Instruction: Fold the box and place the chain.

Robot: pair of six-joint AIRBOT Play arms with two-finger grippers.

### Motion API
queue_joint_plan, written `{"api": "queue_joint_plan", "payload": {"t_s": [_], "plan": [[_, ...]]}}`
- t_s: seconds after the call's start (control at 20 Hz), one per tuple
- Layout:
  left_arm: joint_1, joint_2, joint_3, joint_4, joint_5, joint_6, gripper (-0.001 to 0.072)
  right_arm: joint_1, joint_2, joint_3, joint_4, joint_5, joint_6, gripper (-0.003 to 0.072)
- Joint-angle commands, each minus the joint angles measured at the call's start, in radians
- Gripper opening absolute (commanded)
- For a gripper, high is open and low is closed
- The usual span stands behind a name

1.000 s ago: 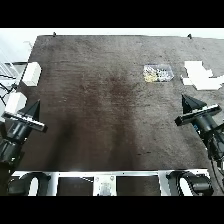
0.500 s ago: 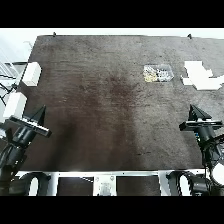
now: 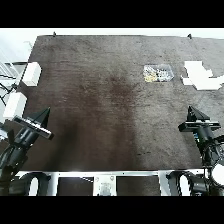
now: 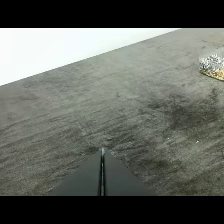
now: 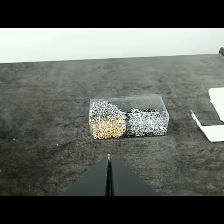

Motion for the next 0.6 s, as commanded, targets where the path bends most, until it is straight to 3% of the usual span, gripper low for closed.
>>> {"api": "queue_joint_plan", "payload": {"t_s": [0.0, 0.1, 0.2, 0.35, 0.5, 0.55], "plan": [[0.0, 0.001, 0.0, 0.0, -0.006, -0.004, 0.0018, 0.018, 0.001, 0.0, 0.009, 0.007, 0.001, 0.0004], [0.0, 0.001, 0.0, 0.0, -0.006, -0.004, 0.0018, 0.072, 0.001, 0.0, 0.003, 0.0, -0.006, 0.0003], [0.0, 0.001, 0.0, 0.0, -0.006, -0.004, 0.0018, 0.109, 0.001, -0.003, 0.007, -0.088, -0.054, 0.0003], [0.0, 0.001, 0.0, 0.0, -0.006, -0.004, 0.0018, 0.108, 0.0, -0.011, 0.325, -0.156, -0.304, 0.0004], [0.0, 0.001, 0.0, 0.0, -0.004, -0.004, 0.0018, 0.109, 0.0, -0.021, 0.527, -0.153, -0.612, 0.0006], [0.0, 0.001, 0.0, 0.0, -0.005, -0.004, 0.0018, 0.109, 0.0, -0.028, 0.531, -0.142, -0.617, 0.0006]]}}
